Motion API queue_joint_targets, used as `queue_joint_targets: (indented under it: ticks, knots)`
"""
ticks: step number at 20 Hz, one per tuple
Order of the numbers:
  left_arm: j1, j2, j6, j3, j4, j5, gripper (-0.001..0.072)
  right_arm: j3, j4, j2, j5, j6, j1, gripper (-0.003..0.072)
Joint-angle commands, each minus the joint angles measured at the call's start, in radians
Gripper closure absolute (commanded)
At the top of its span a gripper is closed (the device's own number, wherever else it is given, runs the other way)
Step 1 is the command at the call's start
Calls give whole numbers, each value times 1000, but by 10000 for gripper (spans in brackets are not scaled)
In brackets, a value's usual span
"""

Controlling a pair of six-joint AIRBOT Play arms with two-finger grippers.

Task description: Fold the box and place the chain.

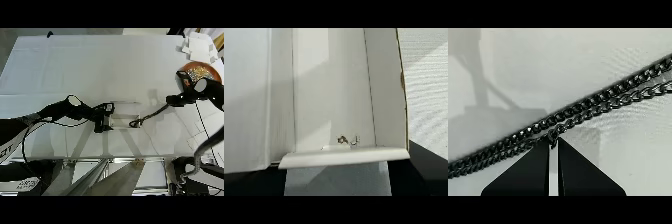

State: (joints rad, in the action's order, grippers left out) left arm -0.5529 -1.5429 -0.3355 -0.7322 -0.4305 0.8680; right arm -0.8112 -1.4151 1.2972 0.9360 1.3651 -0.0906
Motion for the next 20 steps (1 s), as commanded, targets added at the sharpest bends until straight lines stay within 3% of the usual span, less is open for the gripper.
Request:
queue_joint_targets:
  ticks: [1, 6, 11, 15, 20]
  knots:
    - [1, 0, 0, 0, 0, 0, 394, -1, 15, -117, 77, 0, 4, 674]
    - [1, 0, 0, 0, 0, 0, 394, -1, 111, -337, 231, -12, 49, 674]
    - [0, 0, 0, 0, 0, 4, 394, -1, 114, -460, 338, -10, 280, 674]
    - [0, 0, 0, 0, 0, 4, 394, -1, 134, -465, 296, 43, 506, 673]
    - [1, 0, 0, 0, 0, 3, 394, -1, 183, -465, 114, 53, 747, 673]
